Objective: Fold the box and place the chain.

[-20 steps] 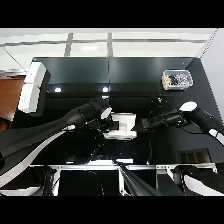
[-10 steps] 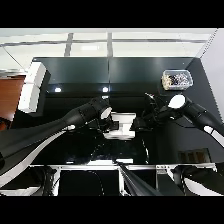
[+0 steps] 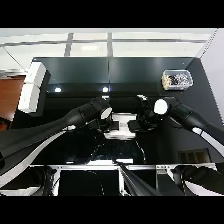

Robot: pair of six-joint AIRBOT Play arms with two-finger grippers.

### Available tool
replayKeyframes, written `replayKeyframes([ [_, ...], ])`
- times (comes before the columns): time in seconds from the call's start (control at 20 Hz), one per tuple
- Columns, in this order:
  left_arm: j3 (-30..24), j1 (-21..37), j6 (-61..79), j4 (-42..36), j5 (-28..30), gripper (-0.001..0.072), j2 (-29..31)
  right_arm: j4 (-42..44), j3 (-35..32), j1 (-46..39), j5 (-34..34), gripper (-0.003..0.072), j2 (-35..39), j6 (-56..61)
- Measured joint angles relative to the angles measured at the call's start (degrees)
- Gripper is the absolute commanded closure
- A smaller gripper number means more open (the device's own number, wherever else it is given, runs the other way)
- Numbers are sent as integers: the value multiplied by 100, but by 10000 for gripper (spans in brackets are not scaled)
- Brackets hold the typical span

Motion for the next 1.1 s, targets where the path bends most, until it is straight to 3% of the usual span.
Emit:
replayKeyframes([
  [0.45, 0, 0, 20, 11, 2, 684, 0, -1504, 560, 988, 398, 345, -494, 2555],
  [0.5, 0, 0, 20, 11, 0, 684, 0, -1572, 570, 1043, 417, 488, -549, 2695],
  [0.6, 0, 0, 22, 4, 33, 684, 0, -1628, 588, 1130, 407, 553, -643, 2898],
  [0.65, 0, -2, 22, -4, 22, 684, 0, -1635, 588, 1156, 407, 672, -671, 2949],
  [1.05, 0, 0, 9, 13, 4, 684, 0, -1620, 599, 1228, 354, 670, -745, 3134],
  [1.1, 0, 0, 9, 13, 7, 684, 0, -1615, 599, 1231, 350, 645, -750, 3136],
])
